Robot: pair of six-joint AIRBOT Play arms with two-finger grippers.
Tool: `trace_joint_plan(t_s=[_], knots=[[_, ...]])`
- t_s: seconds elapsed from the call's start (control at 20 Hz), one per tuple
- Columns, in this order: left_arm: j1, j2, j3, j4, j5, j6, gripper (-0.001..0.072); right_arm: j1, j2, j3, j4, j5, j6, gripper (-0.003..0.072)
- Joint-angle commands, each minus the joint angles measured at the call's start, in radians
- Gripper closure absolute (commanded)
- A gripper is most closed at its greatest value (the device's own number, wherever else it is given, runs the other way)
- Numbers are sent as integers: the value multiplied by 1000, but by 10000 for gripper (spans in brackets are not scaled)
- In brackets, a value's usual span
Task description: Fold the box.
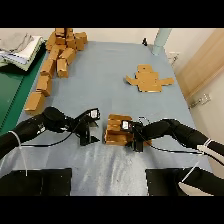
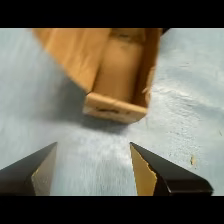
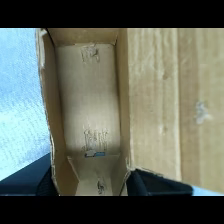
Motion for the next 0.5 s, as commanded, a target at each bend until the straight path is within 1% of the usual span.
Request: trace_joint_plan(t_s=[0.0,0.15,0.45], knots=[[-35,-98,-10,-171,27,375,20,0,0,0,0,1,0,225],[-34,-122,-9,-171,34,456,20,0,0,0,0,1,0,226],[-40,-128,-7,-212,31,455,21,0,0,0,0,1,0,226]])
